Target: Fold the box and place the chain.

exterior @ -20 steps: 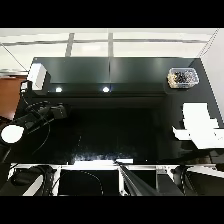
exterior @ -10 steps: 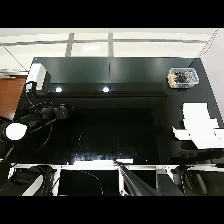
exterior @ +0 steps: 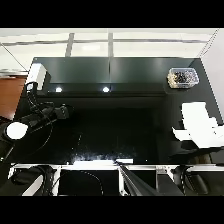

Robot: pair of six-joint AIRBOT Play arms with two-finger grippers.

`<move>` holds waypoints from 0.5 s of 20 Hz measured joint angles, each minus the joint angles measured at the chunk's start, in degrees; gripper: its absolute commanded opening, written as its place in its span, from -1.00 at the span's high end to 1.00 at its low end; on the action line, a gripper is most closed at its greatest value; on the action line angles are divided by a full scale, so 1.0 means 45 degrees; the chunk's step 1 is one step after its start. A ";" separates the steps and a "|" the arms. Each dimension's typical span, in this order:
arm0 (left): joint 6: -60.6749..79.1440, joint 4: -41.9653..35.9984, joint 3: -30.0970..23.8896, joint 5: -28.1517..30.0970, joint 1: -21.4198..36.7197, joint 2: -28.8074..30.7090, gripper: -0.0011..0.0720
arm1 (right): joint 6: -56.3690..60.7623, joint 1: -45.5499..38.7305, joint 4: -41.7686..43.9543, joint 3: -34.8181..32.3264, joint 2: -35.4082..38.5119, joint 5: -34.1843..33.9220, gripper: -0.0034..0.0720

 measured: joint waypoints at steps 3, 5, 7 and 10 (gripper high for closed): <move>0.0000 0.0000 0.0000 -0.0180 0.0000 0.0000 -0.95 | 0.0049 0.0340 -0.0170 -0.0121 0.0189 0.0053 -0.19; 0.0000 0.0000 0.0000 -0.0228 0.0000 0.0000 -0.95 | 0.0087 0.0491 -0.0262 -0.0287 0.0379 0.0053 0.25; 0.0000 0.0000 0.0000 -0.0262 0.0000 0.0000 -0.95 | 0.0131 0.0597 -0.0583 -0.0515 0.0607 -0.0005 0.80; 0.0005 -0.0005 0.0000 -0.0267 0.0000 0.0000 -0.95 | 0.0126 0.0675 -0.0913 -0.0942 0.1073 -0.0175 0.88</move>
